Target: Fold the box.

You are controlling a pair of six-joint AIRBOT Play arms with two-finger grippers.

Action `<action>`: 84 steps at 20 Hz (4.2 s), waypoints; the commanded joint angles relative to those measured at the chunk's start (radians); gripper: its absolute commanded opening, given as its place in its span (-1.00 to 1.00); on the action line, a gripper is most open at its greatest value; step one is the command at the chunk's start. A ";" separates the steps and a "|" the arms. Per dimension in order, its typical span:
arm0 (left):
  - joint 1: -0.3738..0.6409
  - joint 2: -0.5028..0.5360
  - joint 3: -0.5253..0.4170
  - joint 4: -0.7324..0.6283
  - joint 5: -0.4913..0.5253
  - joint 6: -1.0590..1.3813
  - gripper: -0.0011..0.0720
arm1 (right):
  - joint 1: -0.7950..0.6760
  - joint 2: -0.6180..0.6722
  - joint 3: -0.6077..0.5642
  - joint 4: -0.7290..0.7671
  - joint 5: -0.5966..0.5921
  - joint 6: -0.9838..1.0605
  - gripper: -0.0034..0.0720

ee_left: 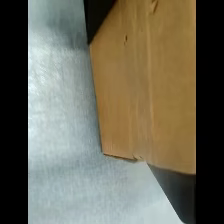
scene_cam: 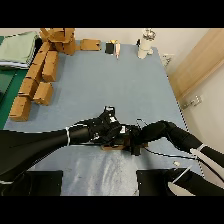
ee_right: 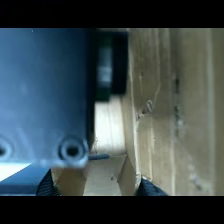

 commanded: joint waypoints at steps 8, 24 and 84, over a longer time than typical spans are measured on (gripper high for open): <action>0.039 0.138 0.000 0.083 -0.137 0.006 0.31 | 0.000 0.000 0.000 0.000 0.000 0.000 0.43; 0.071 0.217 -0.035 0.105 -0.251 0.307 -0.94 | 0.000 0.000 0.000 0.000 0.000 0.000 0.43; 0.332 0.254 -0.631 -1.123 0.606 2.709 0.93 | 0.000 0.000 0.000 0.000 0.000 0.000 0.43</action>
